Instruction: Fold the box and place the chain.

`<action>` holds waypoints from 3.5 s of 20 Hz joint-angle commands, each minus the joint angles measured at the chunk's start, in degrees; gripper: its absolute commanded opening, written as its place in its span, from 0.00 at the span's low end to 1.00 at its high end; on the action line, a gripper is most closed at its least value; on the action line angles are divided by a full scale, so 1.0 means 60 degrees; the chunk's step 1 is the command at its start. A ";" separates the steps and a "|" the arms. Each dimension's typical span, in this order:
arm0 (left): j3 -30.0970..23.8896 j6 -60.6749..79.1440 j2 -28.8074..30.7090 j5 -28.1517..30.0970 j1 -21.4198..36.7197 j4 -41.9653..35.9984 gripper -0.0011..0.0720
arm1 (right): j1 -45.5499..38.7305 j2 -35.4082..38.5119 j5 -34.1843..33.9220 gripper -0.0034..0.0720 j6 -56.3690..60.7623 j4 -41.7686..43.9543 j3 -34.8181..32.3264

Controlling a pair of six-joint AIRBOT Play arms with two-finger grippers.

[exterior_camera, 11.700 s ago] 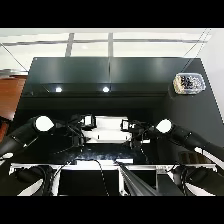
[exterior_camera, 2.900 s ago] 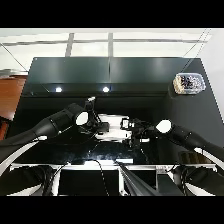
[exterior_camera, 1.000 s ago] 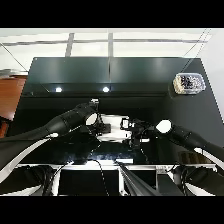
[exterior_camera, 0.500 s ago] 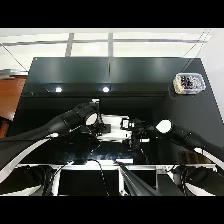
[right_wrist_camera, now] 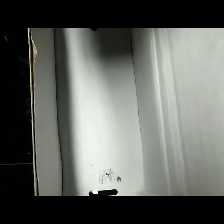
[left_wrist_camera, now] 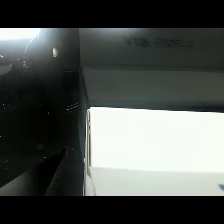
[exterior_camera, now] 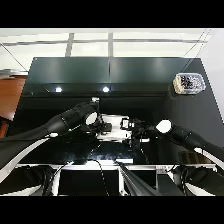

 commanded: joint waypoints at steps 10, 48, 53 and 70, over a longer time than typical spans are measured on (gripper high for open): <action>0.0015 0.0106 -0.0073 -0.0040 -0.0160 -0.0029 0.06 | 0.0004 0.0000 0.0011 0.43 -0.0007 0.0000 0.0004; -0.1716 0.0098 0.1351 0.0306 0.0499 0.1137 0.06 | 0.0834 0.0102 -0.0557 0.77 -0.0718 -0.0448 0.0608; -0.1716 0.0098 0.1351 0.0310 0.0499 0.1126 0.06 | 0.0834 0.0066 -0.0495 0.43 -0.0739 -0.0441 0.0608; -0.1716 0.0102 0.1351 0.0324 0.0499 0.0918 0.06 | 0.1716 -0.0321 -0.1373 0.13 -0.0747 0.1060 0.0608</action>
